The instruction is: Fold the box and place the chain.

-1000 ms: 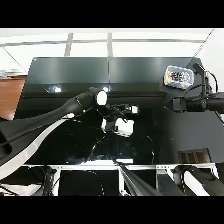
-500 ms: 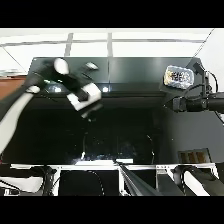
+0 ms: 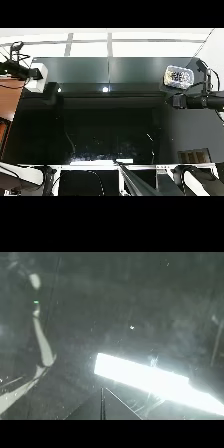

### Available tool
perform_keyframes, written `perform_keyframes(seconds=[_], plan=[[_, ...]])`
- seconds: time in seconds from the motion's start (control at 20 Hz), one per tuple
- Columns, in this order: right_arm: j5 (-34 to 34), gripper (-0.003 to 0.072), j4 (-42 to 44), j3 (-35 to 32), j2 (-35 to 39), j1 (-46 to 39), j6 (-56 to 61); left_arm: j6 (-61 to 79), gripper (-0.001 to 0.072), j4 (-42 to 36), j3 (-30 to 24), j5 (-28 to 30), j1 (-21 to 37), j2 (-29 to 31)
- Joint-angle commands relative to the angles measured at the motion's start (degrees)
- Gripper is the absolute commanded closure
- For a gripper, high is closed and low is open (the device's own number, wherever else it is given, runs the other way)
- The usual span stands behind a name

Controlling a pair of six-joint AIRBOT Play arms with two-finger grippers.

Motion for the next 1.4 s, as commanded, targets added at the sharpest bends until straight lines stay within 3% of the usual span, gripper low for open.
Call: perform_keyframes(seconds=[0.0, 0.1, 0.15, 0.25, 0.35, 0.45, 0.5, 0.55, 0.6, 0.8, 1.0, 1.1, 1.2, 1.35], plan=[[-1.9, 0.0675, 0.3, 0.0, 0.0, 0.0, 0.0, -2.5, 0.0432, 0.1, 10.9, -1.3, 2.5, -8.8], [-2.6, 0.0675, 0.7, 0.0, 0.0, 0.0, 0.0, -2.5, 0.043, 1.9, 17.0, -5.3, 2.1, -13.9], [-2.7, 0.0675, 0.7, 0.0, 0.0, 0.0, 0.2, -2.5, 0.0389, 2.4, 19.5, -7.0, 1.9, -15.7], [-2.8, 0.0675, 0.7, 0.0, 0.0, 0.0, 0.4, -4.3, -0.0009, 2.6, 23.0, -8.3, 1.5, -16.9], [-3.9, 0.0675, 0.7, 0.0, 0.0, 0.5, 0.4, -7.7, -0.0009, 2.7, 27.5, -10.1, 1.0, -15.8], [-7.9, 0.0674, 0.6, 0.0, -0.2, 2.5, 0.3, -15.1, 0.0, 2.3, 28.4, -10.8, 0.6, -11.3], [-10.6, 0.0675, 0.4, 0.0, -0.3, 3.9, 0.3, -18.9, 0.0177, 2.1, 27.7, -12.4, 0.2, -8.6], [-13.4, 0.0675, 0.1, 0.0, -0.4, 5.5, 0.3, -19.7, 0.0623, 0.9, 26.1, -14.7, -0.2, -5.6], [-16.0, 0.0675, -0.6, 0.0, -0.7, 7.0, 0.3, -19.3, 0.0684, -1.3, 23.4, -16.0, -0.4, -2.6], [-24.4, 0.0674, -8.5, -2.6, -2.8, 13.1, 0.3, -17.3, 0.0686, -5.0, 6.6, -15.3, -3.5, 11.0], [-22.3, 0.0674, -12.0, -3.0, -3.5, 13.6, 0.3, -16.0, 0.0686, -4.9, -26.6, 0.3, -11.5, 32.7], [-22.3, 0.0674, -12.0, -3.0, -3.5, 13.6, 0.3, -14.8, 0.0685, -4.9, -38.7, 4.1, -14.7, 41.4], [-22.3, 0.0675, -12.0, -3.0, -3.5, 13.6, 0.3, -14.9, 0.0685, -4.9, -46.4, 4.8, -16.4, 47.3], [-22.3, 0.0674, -12.0, -3.0, -3.5, 13.6, 0.3, -14.9, 0.0685, -5.2, -51.4, 3.6, -16.9, 50.8]])
